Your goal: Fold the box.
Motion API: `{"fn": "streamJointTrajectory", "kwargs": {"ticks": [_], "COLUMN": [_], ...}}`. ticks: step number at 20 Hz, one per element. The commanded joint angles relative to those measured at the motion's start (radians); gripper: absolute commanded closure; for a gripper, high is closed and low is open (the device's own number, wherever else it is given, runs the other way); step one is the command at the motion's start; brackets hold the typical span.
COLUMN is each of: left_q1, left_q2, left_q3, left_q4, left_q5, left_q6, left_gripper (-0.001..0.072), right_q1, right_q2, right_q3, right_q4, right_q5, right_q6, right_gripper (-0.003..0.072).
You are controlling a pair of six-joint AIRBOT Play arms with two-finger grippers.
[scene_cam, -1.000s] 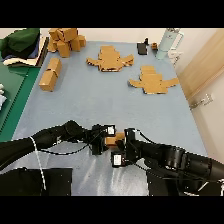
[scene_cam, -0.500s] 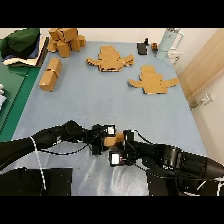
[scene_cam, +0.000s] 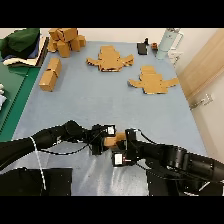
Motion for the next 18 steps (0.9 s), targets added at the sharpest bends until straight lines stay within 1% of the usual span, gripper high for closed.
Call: {"fn": "streamJointTrajectory", "kwargs": {"ticks": [1,3,5,7,8,9,11,12,15,18], "left_q1": [0.001,0.001,0.001,0.001,0.001,0.001,0.001,0.001,0.001,0.001], "left_q2": [0.0,0.0,0.0,0.0,0.0,0.0,0.0,0.0,0.0,0.0], "left_q3": [0.0,0.0,0.0,0.0,0.0,0.0,0.0,0.0,0.0,0.001], "left_q4": [0.0,0.0,0.0,0.0,0.0,0.0,0.0,0.0,0.0,0.0], "left_q5": [0.0,0.0,0.0,0.0,0.0,0.0,0.0,0.0,0.0,0.0], "left_q6": [0.0,0.0,0.0,0.0,0.0,0.0,0.0,0.0,0.0,0.0], "left_gripper": [0.0224,0.0224,0.0224,0.0224,0.0224,0.0224,0.0224,0.0224,0.0224,0.0224], "right_q1": [-0.001,-0.002,-0.026,-0.08,-0.115,-0.151,-0.245,-0.306,-0.507,-0.673], "right_q2": [0.106,0.156,0.179,0.173,0.166,0.157,0.12,0.087,-0.058,-0.242], "right_q3": [0.001,0.0,0.001,0.0,0.0,0.001,0.021,0.051,0.207,0.389], "right_q4": [-0.097,-0.214,-0.307,-0.3,-0.274,-0.24,-0.147,-0.088,0.096,0.222], "right_q5": [-0.137,-0.281,-0.444,-0.571,-0.607,-0.618,-0.619,-0.62,-0.628,-0.662], "right_q6": [0.173,0.475,0.754,0.911,0.957,0.981,1.036,1.059,1.045,0.98], "right_gripper": [0.0679,0.0679,0.0679,0.068,0.068,0.068,0.068,0.0679,0.0679,0.0679]}}
